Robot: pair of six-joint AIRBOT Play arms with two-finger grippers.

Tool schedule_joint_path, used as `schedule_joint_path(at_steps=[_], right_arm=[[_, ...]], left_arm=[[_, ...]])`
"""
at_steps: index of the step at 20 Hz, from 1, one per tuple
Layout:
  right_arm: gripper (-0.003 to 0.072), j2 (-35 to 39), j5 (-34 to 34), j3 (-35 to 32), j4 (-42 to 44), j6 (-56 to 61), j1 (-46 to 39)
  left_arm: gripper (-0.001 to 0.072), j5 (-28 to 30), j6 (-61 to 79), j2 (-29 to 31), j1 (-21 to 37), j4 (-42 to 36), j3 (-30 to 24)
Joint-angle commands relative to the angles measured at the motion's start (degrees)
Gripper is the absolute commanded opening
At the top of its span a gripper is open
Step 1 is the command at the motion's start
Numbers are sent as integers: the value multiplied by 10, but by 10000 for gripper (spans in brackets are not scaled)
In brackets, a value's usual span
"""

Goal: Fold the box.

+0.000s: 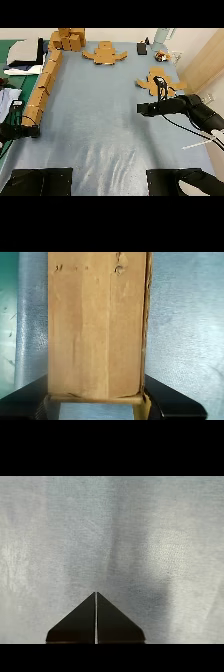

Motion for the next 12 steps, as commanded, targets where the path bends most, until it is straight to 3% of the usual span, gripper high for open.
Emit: schedule_joint_path(at_steps=[1, 12], right_arm=[[6, 0, 0, 1, 0, 0, 0], [6, 0, 0, 1, 0, 0, 0]], left_arm=[[526, 22, 16, -37, 13, -3, 1], [526, 55, 47, -62, 12, -51, 28]])
